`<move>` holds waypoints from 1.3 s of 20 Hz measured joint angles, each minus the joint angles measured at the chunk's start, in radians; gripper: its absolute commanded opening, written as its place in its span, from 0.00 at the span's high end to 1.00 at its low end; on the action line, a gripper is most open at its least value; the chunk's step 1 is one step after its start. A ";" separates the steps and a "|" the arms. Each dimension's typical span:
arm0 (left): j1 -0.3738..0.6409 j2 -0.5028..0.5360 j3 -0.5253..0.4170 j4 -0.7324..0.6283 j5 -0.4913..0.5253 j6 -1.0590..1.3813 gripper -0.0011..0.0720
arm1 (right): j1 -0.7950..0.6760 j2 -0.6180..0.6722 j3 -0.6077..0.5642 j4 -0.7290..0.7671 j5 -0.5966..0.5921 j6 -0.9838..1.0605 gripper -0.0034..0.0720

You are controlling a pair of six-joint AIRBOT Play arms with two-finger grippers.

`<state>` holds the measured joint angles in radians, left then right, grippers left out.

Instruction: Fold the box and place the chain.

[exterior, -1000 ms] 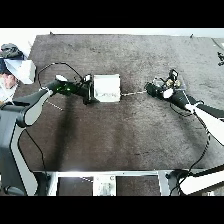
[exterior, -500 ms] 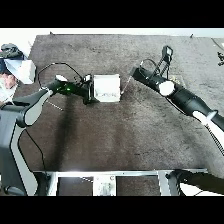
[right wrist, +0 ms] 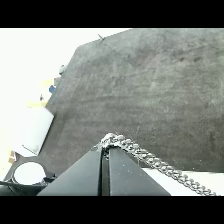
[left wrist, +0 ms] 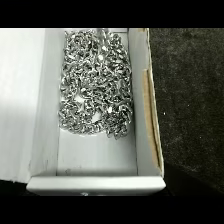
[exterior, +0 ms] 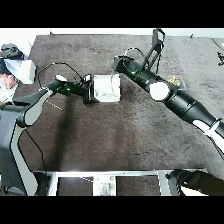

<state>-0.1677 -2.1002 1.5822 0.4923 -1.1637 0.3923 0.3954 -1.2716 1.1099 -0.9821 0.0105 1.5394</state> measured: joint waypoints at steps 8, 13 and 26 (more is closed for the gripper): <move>0.000 0.000 0.000 0.000 0.000 0.000 0.54 | -0.051 -0.066 0.011 -0.159 0.216 -0.003 0.59; 0.000 0.000 0.000 0.000 0.000 0.000 0.54 | -0.263 -0.071 -0.068 -0.213 0.367 0.018 0.59; 0.000 0.000 0.000 0.000 0.000 0.000 0.54 | -0.538 -0.215 -0.241 -0.163 0.177 0.160 0.59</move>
<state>-0.1677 -2.1002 1.5822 0.4923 -1.1637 0.3927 -0.1429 -1.4868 0.8684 -1.1450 0.1871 1.6993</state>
